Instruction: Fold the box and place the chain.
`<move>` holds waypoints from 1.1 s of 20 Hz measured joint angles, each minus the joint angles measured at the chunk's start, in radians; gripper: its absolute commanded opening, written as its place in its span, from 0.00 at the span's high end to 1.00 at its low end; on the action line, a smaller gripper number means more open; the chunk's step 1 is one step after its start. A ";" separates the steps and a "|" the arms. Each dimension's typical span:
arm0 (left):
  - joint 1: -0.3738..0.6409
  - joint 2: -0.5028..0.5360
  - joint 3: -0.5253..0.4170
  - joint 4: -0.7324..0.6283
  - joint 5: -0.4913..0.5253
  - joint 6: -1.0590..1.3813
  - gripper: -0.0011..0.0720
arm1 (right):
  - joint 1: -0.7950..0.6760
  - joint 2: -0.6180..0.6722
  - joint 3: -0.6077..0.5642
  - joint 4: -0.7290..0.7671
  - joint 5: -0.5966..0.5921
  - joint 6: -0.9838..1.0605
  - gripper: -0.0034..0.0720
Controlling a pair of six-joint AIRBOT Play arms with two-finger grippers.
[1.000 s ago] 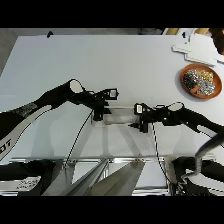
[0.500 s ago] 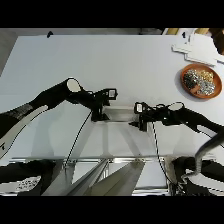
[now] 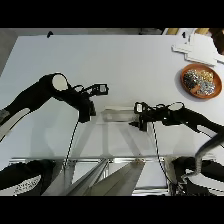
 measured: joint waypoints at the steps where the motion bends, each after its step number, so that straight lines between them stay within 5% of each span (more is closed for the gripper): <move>1: -0.019 0.017 0.000 0.000 -0.037 -0.013 0.98 | 0.000 0.000 0.000 0.000 0.000 0.000 0.56; 5: -0.159 0.057 0.000 0.001 -0.024 -0.076 0.98 | 0.000 0.000 0.000 0.000 0.001 0.000 0.56; 11: -0.341 0.059 0.000 0.003 0.411 -0.107 0.98 | 0.000 0.000 0.000 0.000 0.002 0.000 0.56; 15: -0.302 0.007 0.001 -0.057 0.585 -0.099 0.99 | 0.000 0.000 0.000 0.000 0.002 0.000 0.56; 22: -0.157 -0.113 0.007 -0.431 0.621 0.148 0.98 | 0.000 0.000 0.000 0.000 0.002 0.000 0.56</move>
